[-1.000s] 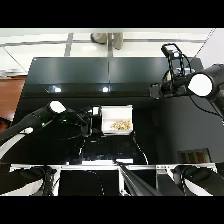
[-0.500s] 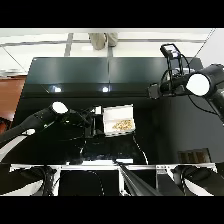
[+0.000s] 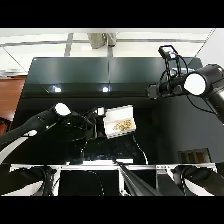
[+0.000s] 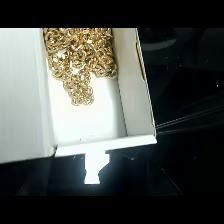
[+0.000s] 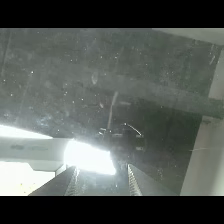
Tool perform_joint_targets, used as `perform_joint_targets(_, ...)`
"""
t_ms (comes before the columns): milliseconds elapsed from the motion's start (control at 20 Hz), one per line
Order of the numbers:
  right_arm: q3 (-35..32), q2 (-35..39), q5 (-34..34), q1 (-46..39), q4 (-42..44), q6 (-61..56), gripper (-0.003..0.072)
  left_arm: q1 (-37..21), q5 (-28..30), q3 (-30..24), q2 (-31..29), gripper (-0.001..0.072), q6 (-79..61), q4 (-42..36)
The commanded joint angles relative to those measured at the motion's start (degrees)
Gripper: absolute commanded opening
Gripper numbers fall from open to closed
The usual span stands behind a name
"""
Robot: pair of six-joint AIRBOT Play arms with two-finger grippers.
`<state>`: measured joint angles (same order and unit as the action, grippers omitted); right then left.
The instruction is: Fold the box and place the chain.
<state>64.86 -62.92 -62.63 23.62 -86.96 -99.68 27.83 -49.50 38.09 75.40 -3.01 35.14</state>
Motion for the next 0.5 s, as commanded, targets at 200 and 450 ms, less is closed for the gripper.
perform_joint_targets(200,0.0,0.0,0.0,0.0,0.0,0.0,0.038,4.1,7.8,-0.1,-0.1,0.072,9.1,-1.6)
perform_joint_targets(450,0.0,0.0,0.0,0.0,0.0,0.0,0.038,4.0,8.2,-0.1,-0.1,0.0713,8.5,-3.2)
